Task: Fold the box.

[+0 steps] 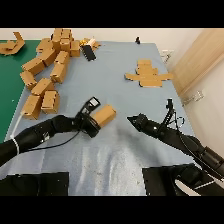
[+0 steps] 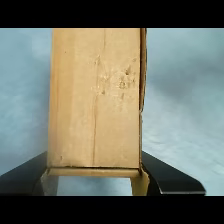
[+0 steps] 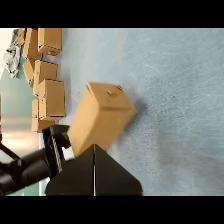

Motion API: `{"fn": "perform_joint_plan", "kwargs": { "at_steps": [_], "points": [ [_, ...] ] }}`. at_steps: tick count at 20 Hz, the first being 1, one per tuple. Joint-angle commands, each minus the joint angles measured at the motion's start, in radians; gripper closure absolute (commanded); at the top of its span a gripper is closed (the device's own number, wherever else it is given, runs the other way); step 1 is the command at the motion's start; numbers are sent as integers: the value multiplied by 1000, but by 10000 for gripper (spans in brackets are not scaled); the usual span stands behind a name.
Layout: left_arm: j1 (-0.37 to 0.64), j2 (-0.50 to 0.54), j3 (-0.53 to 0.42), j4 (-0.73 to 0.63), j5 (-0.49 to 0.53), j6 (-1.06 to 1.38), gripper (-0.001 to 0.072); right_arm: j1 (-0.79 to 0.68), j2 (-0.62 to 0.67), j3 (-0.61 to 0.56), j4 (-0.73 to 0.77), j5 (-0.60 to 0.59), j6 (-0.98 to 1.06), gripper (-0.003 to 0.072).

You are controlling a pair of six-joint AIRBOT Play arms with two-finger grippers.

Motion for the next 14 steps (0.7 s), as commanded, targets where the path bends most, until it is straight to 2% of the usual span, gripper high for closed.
{"fn": "perform_joint_plan", "kwargs": {
  "at_steps": [1, 4, 6, 8, 9, 14],
  "points": [
    [200, 2, 25, 5, -73, -77, 189, 0, 0, 1, 0, 6, 1, 685],
    [365, 2, 37, 19, -80, -77, 189, 0, 0, 1, 0, 6, 1, 685],
    [454, 2, 53, 19, -122, -77, 189, 0, 0, 1, 0, 6, 1, 685],
    [502, 2, 66, 19, -203, -77, 189, 0, 0, 1, 0, 13, 1, 685],
    [509, 2, 67, 24, -207, -76, 189, 0, 0, 1, 0, 25, 1, 685],
    [509, -1, 67, 56, -47, -77, 188, 0, 0, 1, 0, 69, 19, 685]
  ]
}}
